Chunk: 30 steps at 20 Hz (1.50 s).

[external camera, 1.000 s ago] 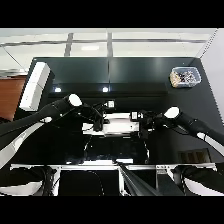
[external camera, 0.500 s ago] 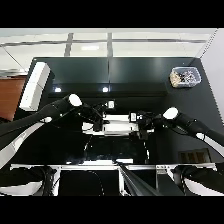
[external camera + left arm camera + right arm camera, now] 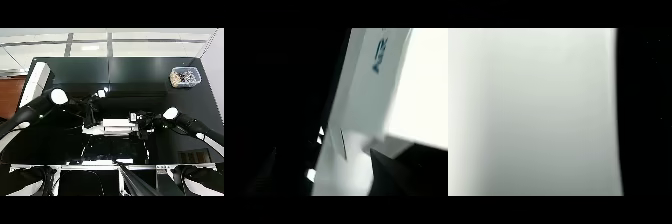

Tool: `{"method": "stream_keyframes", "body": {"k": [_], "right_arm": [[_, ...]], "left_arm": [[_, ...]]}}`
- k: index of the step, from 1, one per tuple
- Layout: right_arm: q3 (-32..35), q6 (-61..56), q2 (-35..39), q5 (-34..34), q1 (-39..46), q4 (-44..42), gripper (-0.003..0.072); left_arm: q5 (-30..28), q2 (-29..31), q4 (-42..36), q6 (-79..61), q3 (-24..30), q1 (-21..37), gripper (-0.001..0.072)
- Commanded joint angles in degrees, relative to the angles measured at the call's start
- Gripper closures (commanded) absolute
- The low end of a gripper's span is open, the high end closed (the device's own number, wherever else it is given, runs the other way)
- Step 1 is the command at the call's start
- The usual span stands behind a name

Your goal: Fold the box and place the chain.

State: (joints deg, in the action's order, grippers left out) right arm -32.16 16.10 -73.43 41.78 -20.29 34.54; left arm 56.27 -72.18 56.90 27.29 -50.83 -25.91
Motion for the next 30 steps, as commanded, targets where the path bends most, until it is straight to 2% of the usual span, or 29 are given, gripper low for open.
{"method": "stream_keyframes", "body": {"k": [1, 2, 4, 5, 9, 14, 17, 19, 22, 25, 26, 28, 29, 30], "right_arm": [[0.04, 0.04, -0.02, 0.22, -0.07, 0.13, 0.0674], [0.04, 0.04, -0.02, 0.17, -0.07, 0.13, 0.0675], [0.04, 0.04, -0.02, 0.07, -0.07, 0.09, 0.0675], [0.04, 0.02, -0.02, -0.04, -0.07, 0.02, 0.0675], [0.04, 0.02, -0.02, -0.04, -0.07, 0.02, 0.0675], [0.04, 0.02, -0.02, -0.04, -0.07, 0.02, 0.0675], [0.04, 0.02, -0.02, -0.04, -0.07, 0.02, 0.0675], [0.04, 0.02, -0.02, -0.04, -0.07, 0.02, 0.0675], [0.04, 0.02, -0.02, -0.04, -0.07, 0.02, 0.0675], [0.04, 0.02, -0.02, -0.04, -0.07, 0.02, 0.0675], [0.04, 0.02, -0.02, -0.04, -0.07, 0.02, 0.0675], [0.04, 0.02, -0.02, -0.04, -0.07, 0.02, 0.0676], [0.04, 0.02, -0.02, -0.04, -0.07, 0.02, 0.0675], [0.04, 0.02, -0.02, -0.04, -0.07, 0.02, 0.0675]], "left_arm": [[14.32, 2.62, 3.10, 16.41, 0.09, 2.10, 0.0300], [16.79, 1.77, -0.85, 17.86, 0.57, 1.84, 0.0630], [17.03, -0.13, -11.67, 12.59, 2.89, 0.17, 0.0684], [13.99, -0.92, -15.56, 10.99, 3.74, -0.83, 0.0684], [-8.11, -2.16, -28.39, 9.40, 4.35, -1.22, 0.0684], [-16.31, -4.48, -26.84, 6.12, 4.39, -0.44, 0.0684], [-17.27, -8.90, -26.49, 6.10, 4.39, -0.59, 0.0685], [-17.27, -10.71, -22.69, 6.10, 4.39, -0.98, 0.0685], [-13.29, -10.23, -20.26, 6.12, 4.04, -1.16, 0.0685], [-12.48, -2.58, -17.18, 7.04, 3.93, -0.61, 0.0686], [-12.13, 1.46, -12.92, 10.08, 3.96, 0.02, 0.0686], [-12.07, 9.73, 0.76, 22.21, 4.74, 2.12, 0.0685], [-12.22, 13.33, 4.83, 26.43, 5.92, 3.34, 0.0684], [-12.35, 16.55, 5.09, 26.93, 7.93, 4.52, 0.0681]]}}
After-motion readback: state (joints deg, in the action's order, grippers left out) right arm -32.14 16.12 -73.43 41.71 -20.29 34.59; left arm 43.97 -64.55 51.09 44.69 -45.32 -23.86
